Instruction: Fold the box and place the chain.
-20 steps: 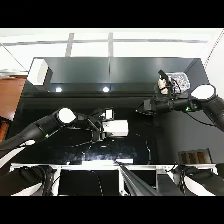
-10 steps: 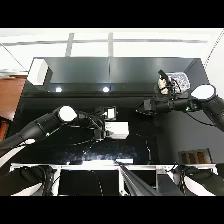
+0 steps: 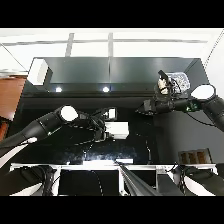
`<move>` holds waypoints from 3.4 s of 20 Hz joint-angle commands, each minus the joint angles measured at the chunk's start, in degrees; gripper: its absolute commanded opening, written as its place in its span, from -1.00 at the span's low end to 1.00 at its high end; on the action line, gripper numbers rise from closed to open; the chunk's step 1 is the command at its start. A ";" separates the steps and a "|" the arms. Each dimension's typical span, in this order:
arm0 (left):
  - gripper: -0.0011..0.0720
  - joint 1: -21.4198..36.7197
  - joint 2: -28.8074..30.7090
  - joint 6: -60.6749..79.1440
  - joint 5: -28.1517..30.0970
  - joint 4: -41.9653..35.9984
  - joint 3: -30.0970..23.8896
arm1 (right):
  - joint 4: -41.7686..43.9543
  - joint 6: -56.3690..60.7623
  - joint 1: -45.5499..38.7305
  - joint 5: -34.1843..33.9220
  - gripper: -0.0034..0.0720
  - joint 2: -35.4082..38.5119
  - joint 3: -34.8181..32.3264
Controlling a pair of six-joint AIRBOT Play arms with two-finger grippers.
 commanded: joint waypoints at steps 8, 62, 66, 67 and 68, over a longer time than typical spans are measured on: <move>0.95 -0.11 -4.61 -0.15 0.07 0.04 0.04 | -0.11 0.00 0.07 -0.04 -0.85 0.04 0.02; -0.89 63.21 14.32 -41.83 -10.32 14.23 16.48 | -21.20 6.88 -8.41 0.79 -0.85 6.21 11.72; -0.90 51.67 21.38 -55.60 -19.50 22.51 10.91 | -43.10 21.44 -6.84 -4.81 -0.85 20.33 3.74; -0.90 48.41 24.20 -57.86 -17.59 24.72 7.34 | -44.15 23.06 -6.56 -8.98 -0.85 23.89 -1.36; -0.90 45.44 27.21 -59.45 -15.45 26.27 2.99 | -44.52 24.50 -6.64 -13.11 -0.85 26.43 -6.60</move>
